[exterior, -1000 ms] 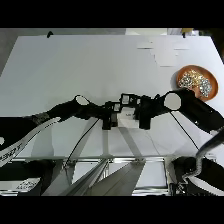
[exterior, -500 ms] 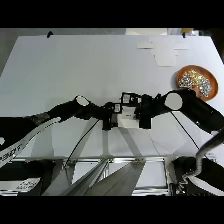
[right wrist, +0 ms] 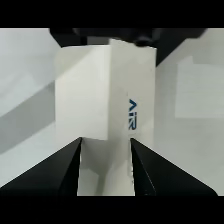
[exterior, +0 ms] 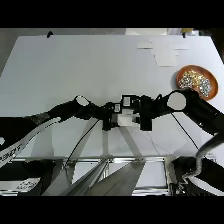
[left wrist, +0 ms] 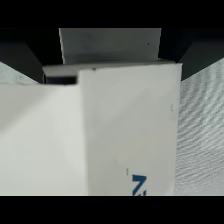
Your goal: Fold the box and place the chain.
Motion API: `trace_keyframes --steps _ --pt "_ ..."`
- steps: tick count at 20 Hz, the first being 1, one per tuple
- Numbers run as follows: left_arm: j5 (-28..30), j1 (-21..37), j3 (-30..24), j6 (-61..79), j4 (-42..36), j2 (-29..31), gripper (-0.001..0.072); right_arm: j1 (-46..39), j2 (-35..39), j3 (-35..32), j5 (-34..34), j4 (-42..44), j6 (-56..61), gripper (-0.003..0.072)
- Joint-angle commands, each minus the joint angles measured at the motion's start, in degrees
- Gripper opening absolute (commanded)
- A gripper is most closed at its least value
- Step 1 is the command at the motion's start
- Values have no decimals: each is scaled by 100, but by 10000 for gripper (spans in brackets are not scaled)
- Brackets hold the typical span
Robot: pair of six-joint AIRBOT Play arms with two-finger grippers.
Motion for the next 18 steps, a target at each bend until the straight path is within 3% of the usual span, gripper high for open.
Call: trace_keyframes --steps 1,2,5,12,18 --pt "-4 2 4 2 2 4 170 4 -74 -4 -109 -127 39 328" --pt "-7 2 4 2 2 4 170 4 -90 -7 -101 -153 37 288" --pt "-7 2 4 2 2 4 170 4 -90 -26 -87 -166 39 287" --pt "-7 2 4 2 2 4 170 4 -90 -39 -20 -153 39 97" --pt "-7 2 4 2 2 4 170 4 -90 -42 -256 -214 39 52"
